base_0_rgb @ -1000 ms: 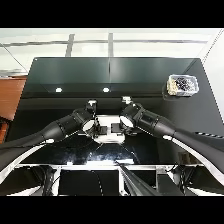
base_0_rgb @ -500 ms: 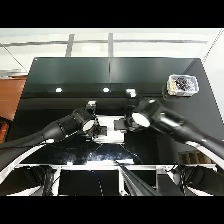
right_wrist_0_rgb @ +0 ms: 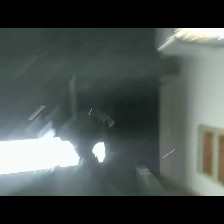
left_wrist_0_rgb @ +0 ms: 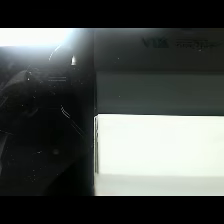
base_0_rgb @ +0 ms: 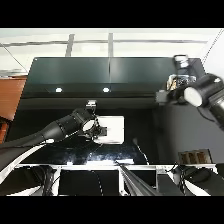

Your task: Fold the box and place the chain.

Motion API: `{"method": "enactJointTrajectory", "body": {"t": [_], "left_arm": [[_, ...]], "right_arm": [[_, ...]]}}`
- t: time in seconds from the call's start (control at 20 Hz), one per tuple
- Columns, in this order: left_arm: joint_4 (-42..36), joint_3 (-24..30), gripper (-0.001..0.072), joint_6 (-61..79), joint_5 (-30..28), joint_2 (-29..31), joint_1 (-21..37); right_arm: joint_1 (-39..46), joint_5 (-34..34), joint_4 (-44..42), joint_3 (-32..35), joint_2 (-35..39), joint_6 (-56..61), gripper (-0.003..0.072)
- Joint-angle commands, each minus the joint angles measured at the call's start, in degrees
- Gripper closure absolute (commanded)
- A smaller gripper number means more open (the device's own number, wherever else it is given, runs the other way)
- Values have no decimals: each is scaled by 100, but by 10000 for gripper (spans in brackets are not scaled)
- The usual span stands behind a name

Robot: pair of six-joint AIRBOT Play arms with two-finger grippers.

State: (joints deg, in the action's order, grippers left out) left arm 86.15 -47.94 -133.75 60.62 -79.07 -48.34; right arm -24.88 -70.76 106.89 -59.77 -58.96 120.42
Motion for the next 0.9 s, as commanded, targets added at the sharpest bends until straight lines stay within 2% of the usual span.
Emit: {"method": "enactJointTrajectory", "body": {"t": [0.0, 0.15, 0.3, 0.35, 0.4, 0.5, 0.55, 0.85], "left_arm": [[11, 2, 677, 2, 4, 0, 4], [7, 2, 677, 2, 2, 0, 4], [-13, 2, 677, 0, -9, 0, 4], [-13, 2, 677, 0, -13, 0, 4], [-13, 2, 677, -2, -13, 0, 4], [-13, 2, 677, 0, -11, 0, 4], [-13, 2, 677, 0, -11, 0, 4], [-20, 2, 677, -2, 13, 0, 4]], "right_arm": [[1419, 968, -105, 48, -262, -483, -21], [2518, 1694, -1121, -199, -881, -588, -19], [3263, 1565, -2072, -881, -1770, -629, -13], [3392, 1384, -2282, -1145, -2070, -627, 62], [3482, 1196, -2494, -1421, -2374, -601, 99], [3550, 1008, -2855, -1838, -2846, -315, 99], [3547, 942, -2938, -1998, -3036, -142, 127], [3550, 931, -3226, -2179, -3560, 529, 138]]}}
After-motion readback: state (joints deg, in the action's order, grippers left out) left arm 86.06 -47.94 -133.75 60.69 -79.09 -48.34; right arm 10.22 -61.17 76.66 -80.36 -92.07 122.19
